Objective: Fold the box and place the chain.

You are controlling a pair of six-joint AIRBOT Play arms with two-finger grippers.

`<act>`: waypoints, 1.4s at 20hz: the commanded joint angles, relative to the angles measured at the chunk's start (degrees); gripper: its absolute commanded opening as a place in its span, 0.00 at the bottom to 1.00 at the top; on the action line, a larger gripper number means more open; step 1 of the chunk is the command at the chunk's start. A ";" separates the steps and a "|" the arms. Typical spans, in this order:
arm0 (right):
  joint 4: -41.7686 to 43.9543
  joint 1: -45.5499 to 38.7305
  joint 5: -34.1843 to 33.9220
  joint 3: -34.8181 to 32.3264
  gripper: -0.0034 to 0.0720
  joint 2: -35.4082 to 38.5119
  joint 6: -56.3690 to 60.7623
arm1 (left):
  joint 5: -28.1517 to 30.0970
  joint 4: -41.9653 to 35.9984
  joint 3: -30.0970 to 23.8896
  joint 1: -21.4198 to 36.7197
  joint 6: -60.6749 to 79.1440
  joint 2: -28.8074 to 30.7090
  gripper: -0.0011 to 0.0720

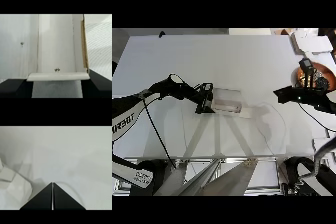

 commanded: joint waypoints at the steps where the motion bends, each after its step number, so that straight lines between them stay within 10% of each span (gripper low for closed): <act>1: -6.82 -1.53 7.85 -0.02 0.05 -4.94 15.69 | 0.00 0.00 -0.02 0.02 0.00 0.00 0.36; 22: 25.81 12.37 10.51 -0.02 0.06 -22.91 4.02 | 0.02 0.00 -0.02 0.02 0.00 0.02 0.36; 25: 29.20 12.39 10.47 -0.02 0.43 -22.91 3.98 | 0.02 0.00 -0.02 0.02 0.00 0.02 0.36; 28: 29.18 12.39 10.43 -0.02 0.43 -22.91 3.26 | 0.02 0.00 -0.02 0.02 0.00 0.02 0.36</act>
